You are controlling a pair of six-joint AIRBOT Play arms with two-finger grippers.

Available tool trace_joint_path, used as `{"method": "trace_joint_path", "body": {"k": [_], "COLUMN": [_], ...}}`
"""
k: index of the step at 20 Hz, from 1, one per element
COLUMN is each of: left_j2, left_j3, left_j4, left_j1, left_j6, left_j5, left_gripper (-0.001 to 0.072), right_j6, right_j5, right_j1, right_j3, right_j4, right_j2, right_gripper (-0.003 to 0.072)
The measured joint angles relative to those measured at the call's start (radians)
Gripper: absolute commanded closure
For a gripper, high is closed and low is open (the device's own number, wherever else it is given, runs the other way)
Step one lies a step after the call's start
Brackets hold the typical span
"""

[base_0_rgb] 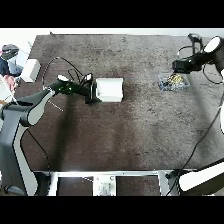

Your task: Fold the box and place the chain.

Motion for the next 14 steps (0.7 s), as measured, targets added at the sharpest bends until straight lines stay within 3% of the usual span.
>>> {"method": "trace_joint_path", "body": {"k": [6,14], "left_j2": [0.0,0.0], "left_j3": [0.0,0.0], "left_j4": [0.0,0.0], "left_j1": [0.0,0.0], "left_j6": [0.0,0.0], "left_j5": [0.0,0.0], "left_gripper": [0.024,0.024], "right_j6": [-0.072,-0.141], "right_j5": [-0.03,-0.273], "right_j1": [0.065,0.241], "right_j3": [0.033,0.044], "right_j4": [0.024,0.03], "right_j2": [0.238,0.495], "right_gripper": [0.0676,0.0675]}}
